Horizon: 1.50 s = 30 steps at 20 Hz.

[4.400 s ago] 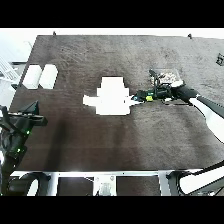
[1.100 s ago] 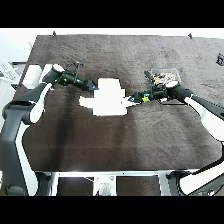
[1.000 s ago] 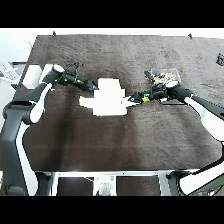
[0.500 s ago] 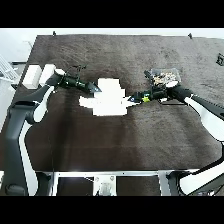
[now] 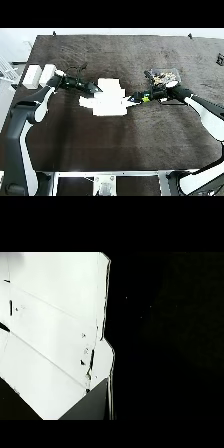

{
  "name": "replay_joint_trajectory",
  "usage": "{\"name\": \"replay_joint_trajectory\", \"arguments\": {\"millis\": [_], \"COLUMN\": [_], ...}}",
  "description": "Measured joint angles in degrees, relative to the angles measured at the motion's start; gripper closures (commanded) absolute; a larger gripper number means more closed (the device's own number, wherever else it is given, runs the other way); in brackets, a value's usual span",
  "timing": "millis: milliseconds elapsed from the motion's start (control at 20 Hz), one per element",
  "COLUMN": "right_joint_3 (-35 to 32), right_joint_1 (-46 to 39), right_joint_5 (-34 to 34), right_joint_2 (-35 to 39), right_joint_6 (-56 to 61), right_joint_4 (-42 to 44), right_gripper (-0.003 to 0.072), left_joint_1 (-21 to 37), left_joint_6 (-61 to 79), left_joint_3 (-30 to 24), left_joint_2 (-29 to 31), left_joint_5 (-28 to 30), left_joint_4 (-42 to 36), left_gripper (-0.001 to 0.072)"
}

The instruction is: Fold the box and place the chain.

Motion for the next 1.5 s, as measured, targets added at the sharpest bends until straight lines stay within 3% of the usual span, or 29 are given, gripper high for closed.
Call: {"name": "replay_joint_trajectory", "arguments": {"millis": [250,300,600,650,1300,1400,1500], "right_joint_3": [0.0,0.0,0.0,0.0,0.0,0.0,0.0], "right_joint_1": [0.0,0.0,0.0,0.0,0.0,0.0,0.0], "right_joint_5": [0.0,0.0,0.0,0.0,0.2,0.2,0.2], "right_joint_2": [0.0,0.0,0.0,0.0,0.0,0.0,0.0], "right_joint_6": [0.0,0.0,0.0,0.0,0.0,0.0,0.0], "right_joint_4": [0.0,0.0,0.0,0.0,0.0,0.0,0.0], "right_gripper": [0.0678,0.0678,0.0678,0.0678,0.0678,0.0678,0.0677], "left_joint_1": [-0.8,-0.7,-0.6,-0.6,0.0,0.3,0.4], "left_joint_6": [0.9,1.0,1.3,1.3,2.1,2.2,2.2], "left_joint_3": [0.0,0.0,0.0,0.0,-0.1,0.0,0.0], "left_joint_2": [-0.6,-0.6,-0.7,-0.7,-0.8,-0.8,-0.8], "left_joint_5": [-0.9,-1.0,-1.6,-1.7,-2.3,-2.3,-2.2], "left_joint_4": [-0.8,-0.9,-0.8,-0.7,-1.7,-1.9,-1.9], "left_gripper": [0.0302,0.0365,0.0382,0.0435,0.0437,0.0555,0.0603]}}
